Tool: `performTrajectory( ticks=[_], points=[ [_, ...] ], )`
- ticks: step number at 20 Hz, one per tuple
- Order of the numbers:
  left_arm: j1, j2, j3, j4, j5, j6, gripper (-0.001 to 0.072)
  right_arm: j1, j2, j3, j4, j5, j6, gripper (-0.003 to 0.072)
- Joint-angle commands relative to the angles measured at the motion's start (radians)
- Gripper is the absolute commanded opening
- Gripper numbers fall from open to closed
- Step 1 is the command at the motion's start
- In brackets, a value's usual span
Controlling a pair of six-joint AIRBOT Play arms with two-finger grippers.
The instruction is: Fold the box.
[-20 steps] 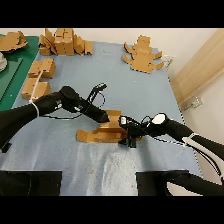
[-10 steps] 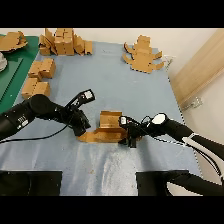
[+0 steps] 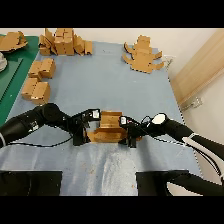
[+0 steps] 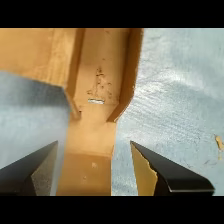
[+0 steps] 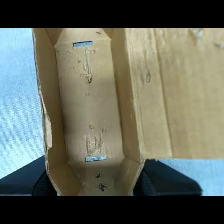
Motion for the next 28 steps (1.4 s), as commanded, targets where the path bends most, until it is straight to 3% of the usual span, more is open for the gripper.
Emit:
performTrajectory(
  ticks=[1, 4, 7, 8, 9, 10, 14, 15, 17, 21, 28],
  points=[
    [-0.053, -0.059, -0.001, 0.002, 0.079, 0.062, 0.0684, 0.001, 0.000, 0.000, 0.000, 0.000, 0.000, 0.0566],
    [-0.061, -0.071, -0.001, -0.018, 0.142, 0.061, 0.0683, 0.001, 0.000, 0.000, 0.000, 0.000, 0.000, 0.0566],
    [-0.061, -0.080, 0.002, -0.062, 0.138, 0.061, 0.0681, 0.001, 0.000, 0.000, 0.000, 0.000, 0.000, 0.0566],
    [-0.061, -0.080, 0.002, -0.062, 0.138, 0.061, 0.0562, 0.001, 0.000, 0.000, 0.000, 0.000, 0.000, 0.0566],
    [-0.061, -0.080, 0.002, -0.061, 0.138, 0.061, 0.0346, 0.001, 0.000, 0.000, 0.000, -0.001, 0.000, 0.0566],
    [-0.061, -0.080, 0.002, -0.061, 0.138, 0.061, 0.0298, 0.001, 0.000, 0.000, 0.000, 0.000, 0.000, 0.0566],
    [-0.080, -0.080, 0.002, -0.062, 0.146, 0.058, 0.0290, 0.001, 0.000, 0.000, 0.001, 0.000, 0.000, 0.0566],
    [-0.096, -0.080, 0.002, -0.061, 0.159, 0.058, 0.0205, 0.001, 0.000, 0.000, 0.001, 0.000, 0.000, 0.0566],
    [-0.126, -0.080, 0.002, -0.061, 0.203, 0.057, 0.0198, 0.001, 0.000, 0.000, 0.001, 0.000, 0.000, 0.0566],
    [-0.142, -0.080, 0.002, -0.061, 0.228, 0.054, 0.0101, 0.001, 0.000, 0.000, 0.001, 0.000, 0.000, 0.0566],
    [-0.158, -0.080, 0.003, -0.061, 0.256, 0.055, 0.0100, 0.001, 0.000, 0.000, 0.001, 0.000, 0.000, 0.0566]
  ],
)
